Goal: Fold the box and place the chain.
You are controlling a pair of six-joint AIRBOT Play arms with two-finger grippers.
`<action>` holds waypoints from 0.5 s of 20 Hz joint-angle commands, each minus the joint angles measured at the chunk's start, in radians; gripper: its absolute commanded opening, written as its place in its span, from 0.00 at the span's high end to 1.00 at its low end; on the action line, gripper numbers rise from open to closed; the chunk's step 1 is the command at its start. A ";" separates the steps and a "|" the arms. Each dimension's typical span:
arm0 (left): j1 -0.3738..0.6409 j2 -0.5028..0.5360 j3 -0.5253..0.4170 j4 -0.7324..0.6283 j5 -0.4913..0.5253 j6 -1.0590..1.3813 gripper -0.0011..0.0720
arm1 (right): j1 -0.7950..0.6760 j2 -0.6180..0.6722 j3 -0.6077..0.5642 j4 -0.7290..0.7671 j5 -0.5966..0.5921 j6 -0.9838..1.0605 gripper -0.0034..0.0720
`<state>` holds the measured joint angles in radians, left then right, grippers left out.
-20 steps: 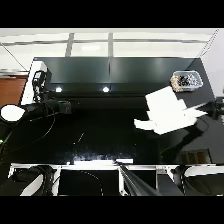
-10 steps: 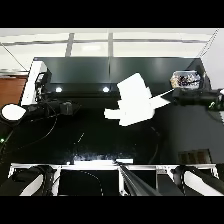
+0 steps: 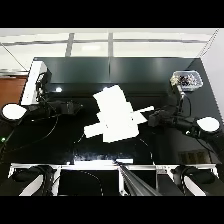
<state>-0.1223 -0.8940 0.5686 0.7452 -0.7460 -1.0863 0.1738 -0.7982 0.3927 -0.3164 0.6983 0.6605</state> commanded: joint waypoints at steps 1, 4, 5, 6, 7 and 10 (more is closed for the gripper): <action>-0.031 -0.057 0.000 -0.026 -0.032 -0.043 0.02 | 0.047 0.019 -0.032 0.004 -0.050 -0.058 0.94; -0.036 -0.214 0.000 -0.230 -0.158 0.116 0.02 | 0.047 0.019 -0.032 0.005 -0.049 -0.055 0.94; -0.036 -0.272 0.000 -0.321 -0.184 0.197 0.02 | 0.047 0.019 -0.032 0.005 -0.049 -0.055 0.94; -0.036 -0.328 0.001 -0.432 -0.211 0.281 0.02 | 0.047 0.019 -0.032 0.006 -0.049 -0.055 0.94; -0.039 -0.373 0.001 -0.527 -0.233 0.384 0.02 | 0.047 0.019 -0.032 0.006 -0.048 -0.054 0.94; -0.056 -0.504 0.026 -0.643 -0.263 0.555 0.02 | 0.047 0.019 -0.032 0.005 -0.048 -0.047 0.94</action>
